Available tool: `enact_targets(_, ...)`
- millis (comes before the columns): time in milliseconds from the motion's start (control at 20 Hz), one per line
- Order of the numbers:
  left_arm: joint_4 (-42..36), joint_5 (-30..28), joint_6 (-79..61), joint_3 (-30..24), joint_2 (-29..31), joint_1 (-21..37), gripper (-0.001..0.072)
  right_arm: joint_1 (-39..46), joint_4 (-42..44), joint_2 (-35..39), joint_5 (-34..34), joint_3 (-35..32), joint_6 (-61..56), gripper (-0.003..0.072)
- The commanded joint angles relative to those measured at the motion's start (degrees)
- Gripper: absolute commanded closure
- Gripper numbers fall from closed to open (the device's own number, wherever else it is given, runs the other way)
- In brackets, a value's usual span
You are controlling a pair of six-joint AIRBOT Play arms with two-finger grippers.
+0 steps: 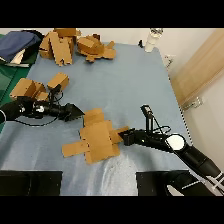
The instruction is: Fold the box.
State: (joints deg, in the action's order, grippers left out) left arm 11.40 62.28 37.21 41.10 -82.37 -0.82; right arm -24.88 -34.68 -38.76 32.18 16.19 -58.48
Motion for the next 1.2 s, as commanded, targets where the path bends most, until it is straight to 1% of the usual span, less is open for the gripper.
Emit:
enact_targets(0, -1.53, -0.13, -1.86, 1.18, -2.91, 0.09, 0.0248, -2.51, -1.11, 0.15, -1.09, -0.04, -0.07, 0.0683)
enact_targets(100, -0.61, 0.0, -1.81, 1.2, -3.87, 0.09, 0.0248, -2.51, -1.14, 0.15, -1.18, -0.04, -0.42, 0.0683)
enact_targets(300, 5.03, 1.6, 0.15, 1.22, -3.96, 0.13, 0.0247, -2.51, -1.16, 0.15, -1.18, -0.07, -0.66, 0.0683)
enact_targets(400, 6.47, 1.57, 0.5, 1.22, -3.96, 0.15, 0.0247, -2.51, -1.14, 0.15, -1.18, -0.07, -0.66, 0.0683)
enact_targets(600, 6.16, 1.55, 0.72, 1.22, -3.96, -0.39, 0.0247, -2.51, -1.55, 0.15, -1.22, -0.07, -0.66, 0.0683)
enact_targets(800, -0.74, 1.49, -4.94, 1.22, -3.98, -4.39, 0.0248, -2.51, -2.19, 0.15, -1.29, -0.07, -0.66, 0.0683)
enact_targets(850, -1.29, 1.09, -5.7, 1.29, -4.02, -5.38, 0.0248, -2.51, -2.19, 0.13, -1.27, -0.07, -0.66, 0.0683)
enact_targets(1000, -0.7, 0.63, -5.77, 1.44, -4.83, -6.34, 0.0248, -2.51, -2.23, 0.15, -1.27, -0.07, -0.66, 0.0683)
enact_targets(1150, -0.68, 3.41, -6.84, 1.46, -4.96, -6.21, 0.0249, -2.51, -2.45, 0.15, -1.25, -0.07, -0.66, 0.0684)
